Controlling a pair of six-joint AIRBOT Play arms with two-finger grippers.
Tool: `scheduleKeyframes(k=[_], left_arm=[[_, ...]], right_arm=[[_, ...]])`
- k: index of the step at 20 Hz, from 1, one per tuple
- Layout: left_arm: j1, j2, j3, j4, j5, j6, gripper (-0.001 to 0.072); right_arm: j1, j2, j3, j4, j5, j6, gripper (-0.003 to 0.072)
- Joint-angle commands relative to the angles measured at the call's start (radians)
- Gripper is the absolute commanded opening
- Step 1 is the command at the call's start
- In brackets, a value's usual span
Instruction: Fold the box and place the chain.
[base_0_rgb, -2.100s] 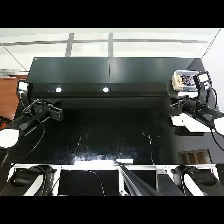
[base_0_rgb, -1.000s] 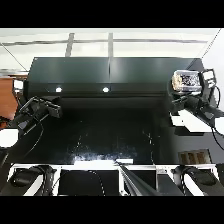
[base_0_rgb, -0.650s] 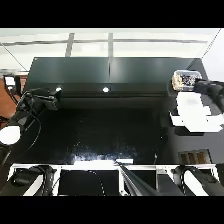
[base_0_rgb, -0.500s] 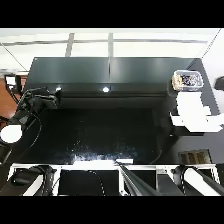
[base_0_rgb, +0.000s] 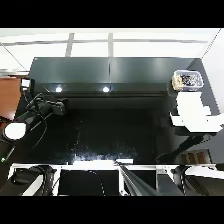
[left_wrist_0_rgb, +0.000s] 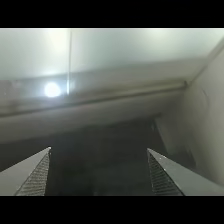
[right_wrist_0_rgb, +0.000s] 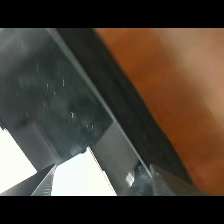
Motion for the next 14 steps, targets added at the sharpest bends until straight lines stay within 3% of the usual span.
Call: scheduleKeyframes(k=[1, 2, 3, 4, 10, 12, 14], left_arm=[[0.0, -0.018, 0.0, -0.001, -0.035, 0.001, 0.0716], [0.0, -0.018, 0.0, -0.002, -0.035, 0.001, 0.0716], [0.0, -0.018, 0.0, -0.002, -0.034, 0.001, 0.0716], [0.0, -0.018, 0.0, -0.002, -0.034, 0.001, 0.0716], [0.0, -0.018, 0.0, -0.011, -0.034, -0.003, 0.0715], [0.0, -0.018, 0.0, -0.04, -0.035, -0.003, 0.0715], [0.0, -0.025, 0.0, -0.057, -0.051, -0.002, 0.0712]], right_arm=[[0.056, -0.083, 0.079, -0.145, 0.099, -0.104, 0.0449], [0.079, -0.087, 0.092, -0.176, 0.098, -0.107, 0.0299], [0.1, -0.087, 0.105, -0.198, 0.106, -0.107, 0.0049], [0.114, -0.087, 0.116, -0.198, 0.129, -0.109, 0.0004], [0.121, -0.074, 0.117, 0.06, 0.378, -0.156, 0.0009], [0.126, -0.046, 0.065, 0.219, 0.433, -0.182, 0.001], [0.157, 0.022, -0.042, 0.305, 0.407, -0.202, 0.001]])
